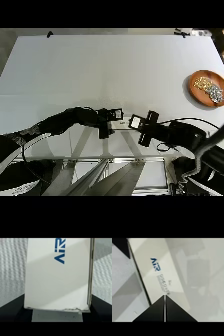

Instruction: Fold the box and place the chain.

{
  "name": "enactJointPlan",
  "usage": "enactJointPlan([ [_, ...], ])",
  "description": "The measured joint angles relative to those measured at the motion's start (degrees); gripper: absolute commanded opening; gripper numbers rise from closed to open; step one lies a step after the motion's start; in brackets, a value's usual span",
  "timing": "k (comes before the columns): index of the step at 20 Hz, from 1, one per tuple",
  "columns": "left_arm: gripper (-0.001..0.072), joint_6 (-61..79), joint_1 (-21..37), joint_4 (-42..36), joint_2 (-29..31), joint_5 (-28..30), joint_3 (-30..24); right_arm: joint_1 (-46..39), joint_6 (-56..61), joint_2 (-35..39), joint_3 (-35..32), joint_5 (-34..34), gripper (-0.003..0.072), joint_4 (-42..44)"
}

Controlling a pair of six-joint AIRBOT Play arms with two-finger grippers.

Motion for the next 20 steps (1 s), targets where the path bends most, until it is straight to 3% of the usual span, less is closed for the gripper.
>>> enactJointPlan([
  [4,0.0138,0.09,0.00,0.07,0.00,0.00,0.00,-3.23,11.98,7.41,0.07,10.71,0.0012,0.15],
  [9,0.0138,0.13,0.00,0.09,0.00,0.00,0.00,-8.11,29.90,10.43,0.07,23.28,0.0012,0.17],
  [20,0.0137,0.13,0.00,0.11,0.00,0.00,0.00,-11.89,43.34,10.99,0.07,28.68,0.0013,1.18],
])
